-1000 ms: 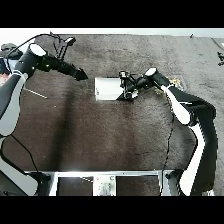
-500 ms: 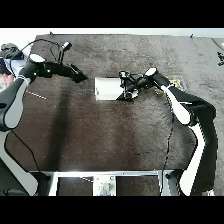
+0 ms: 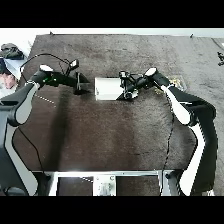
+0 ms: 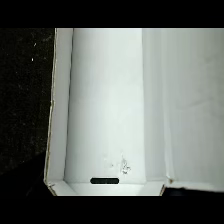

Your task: Fold the box and place the chain.

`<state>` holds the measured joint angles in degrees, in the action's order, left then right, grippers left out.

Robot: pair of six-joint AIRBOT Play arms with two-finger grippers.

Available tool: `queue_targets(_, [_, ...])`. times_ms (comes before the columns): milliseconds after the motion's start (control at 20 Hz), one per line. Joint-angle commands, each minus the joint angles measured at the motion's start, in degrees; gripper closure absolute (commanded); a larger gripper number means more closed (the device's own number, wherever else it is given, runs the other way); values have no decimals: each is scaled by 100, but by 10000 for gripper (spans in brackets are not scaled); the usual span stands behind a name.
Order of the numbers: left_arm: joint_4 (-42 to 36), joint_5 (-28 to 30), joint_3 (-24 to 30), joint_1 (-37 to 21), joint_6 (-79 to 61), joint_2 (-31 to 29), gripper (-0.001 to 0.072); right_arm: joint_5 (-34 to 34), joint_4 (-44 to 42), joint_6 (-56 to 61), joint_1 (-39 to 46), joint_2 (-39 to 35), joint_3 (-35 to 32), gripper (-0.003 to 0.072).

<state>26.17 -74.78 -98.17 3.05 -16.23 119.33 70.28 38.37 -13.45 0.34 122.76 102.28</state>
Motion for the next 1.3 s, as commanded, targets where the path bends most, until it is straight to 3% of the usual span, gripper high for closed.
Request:
queue_targets(0, [-136, -118, 2, 116, -634, 146, -11, 0, -2, 0, -2, 0, 2, 368])
queue_targets(400, [-225, -387, 2, 256, -638, 367, -11, 2, -2, 0, -2, 0, 2, 368])
queue_targets(1250, [-273, 85, 2, 645, -828, 568, -11, 0, -2, 2, -2, 0, 2, 368])
